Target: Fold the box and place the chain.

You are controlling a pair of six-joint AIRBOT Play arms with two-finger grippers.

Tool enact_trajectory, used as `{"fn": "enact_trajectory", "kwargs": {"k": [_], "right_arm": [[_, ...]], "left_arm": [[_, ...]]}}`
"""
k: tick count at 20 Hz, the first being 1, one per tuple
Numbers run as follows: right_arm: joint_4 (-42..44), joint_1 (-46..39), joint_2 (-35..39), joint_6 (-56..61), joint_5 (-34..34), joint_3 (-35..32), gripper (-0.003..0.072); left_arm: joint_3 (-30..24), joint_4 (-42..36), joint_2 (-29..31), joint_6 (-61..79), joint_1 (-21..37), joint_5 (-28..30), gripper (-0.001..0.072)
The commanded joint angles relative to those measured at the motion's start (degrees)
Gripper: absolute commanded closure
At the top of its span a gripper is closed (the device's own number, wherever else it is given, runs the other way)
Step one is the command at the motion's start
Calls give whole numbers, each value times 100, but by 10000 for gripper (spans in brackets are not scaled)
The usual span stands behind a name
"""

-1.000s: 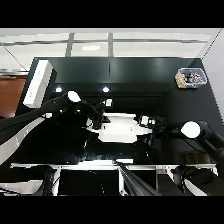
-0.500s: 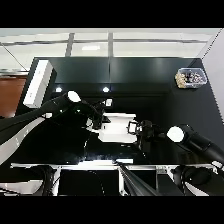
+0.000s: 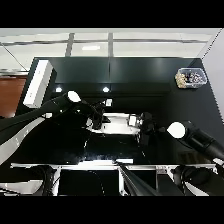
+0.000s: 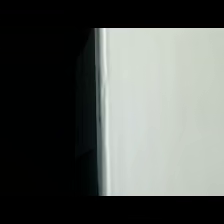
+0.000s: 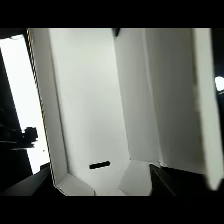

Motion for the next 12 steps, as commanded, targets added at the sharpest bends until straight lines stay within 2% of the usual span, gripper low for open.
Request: {"fn": "enact_trajectory", "kwargs": {"k": [1,5,12], "right_arm": [[461,-444,-4,-57,258,219,-12],[595,-557,-90,-629,286,219,-12],[595,-608,-146,-697,127,219,-12]], "left_arm": [[0,-28,-4,4,-2,13,682],[0,-396,-4,31,-2,15,682],[0,-404,-4,31,-2,17,682]]}}
